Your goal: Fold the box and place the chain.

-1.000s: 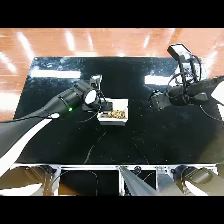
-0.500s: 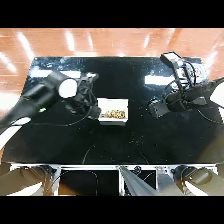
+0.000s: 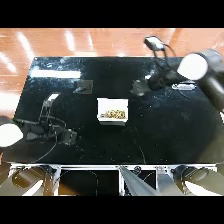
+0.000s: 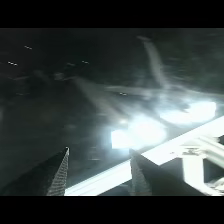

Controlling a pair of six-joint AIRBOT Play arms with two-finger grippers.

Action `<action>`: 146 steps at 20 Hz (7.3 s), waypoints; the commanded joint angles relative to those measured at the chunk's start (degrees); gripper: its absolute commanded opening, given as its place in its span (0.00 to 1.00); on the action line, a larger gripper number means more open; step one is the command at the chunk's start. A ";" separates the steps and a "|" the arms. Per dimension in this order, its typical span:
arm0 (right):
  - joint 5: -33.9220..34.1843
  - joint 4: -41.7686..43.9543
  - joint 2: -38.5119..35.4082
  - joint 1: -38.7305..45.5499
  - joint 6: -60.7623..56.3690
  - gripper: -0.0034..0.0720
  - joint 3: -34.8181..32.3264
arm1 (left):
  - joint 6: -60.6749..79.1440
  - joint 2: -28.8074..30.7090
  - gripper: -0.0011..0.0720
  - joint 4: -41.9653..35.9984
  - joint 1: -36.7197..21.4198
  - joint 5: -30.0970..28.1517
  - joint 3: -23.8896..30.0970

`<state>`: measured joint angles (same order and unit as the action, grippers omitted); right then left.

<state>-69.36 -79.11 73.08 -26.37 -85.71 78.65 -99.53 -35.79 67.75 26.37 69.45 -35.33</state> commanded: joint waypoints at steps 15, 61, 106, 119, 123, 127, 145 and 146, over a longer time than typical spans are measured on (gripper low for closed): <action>-20.26 18.99 25.49 -1.14 20.31 0.98 16.81 | 0.55 0.98 0.68 -6.75 -0.59 -16.59 8.63; -18.62 6.91 25.31 -6.14 37.62 0.99 14.93 | 0.52 -4.90 0.68 -8.48 -0.59 -21.44 8.63; -11.58 5.20 25.22 -7.08 44.52 0.37 14.16 | 0.52 -4.90 0.68 -8.46 -0.59 -22.71 8.63; -7.39 5.03 25.29 -6.49 56.85 0.86 17.07 | 2.45 -4.90 0.68 -7.58 -0.68 -19.45 8.63; -5.88 7.98 25.31 -6.67 69.94 0.86 17.05 | 4.00 -4.90 0.68 -7.17 -0.70 -17.57 8.59; -12.24 12.22 25.29 -5.60 69.92 0.98 17.03 | 4.02 -4.90 0.68 -7.19 -0.70 -17.97 8.00; -3.43 11.52 25.62 -5.42 70.51 0.98 11.63 | 4.00 -4.92 0.68 -7.15 -0.70 -21.53 7.37; -3.10 11.54 25.62 -5.44 70.16 0.98 11.63 | 4.00 -4.92 0.68 -7.15 -0.70 -21.68 7.37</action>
<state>-73.45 -67.48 98.70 -31.75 -15.20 90.30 -95.53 -40.66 60.60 25.69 48.51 -27.92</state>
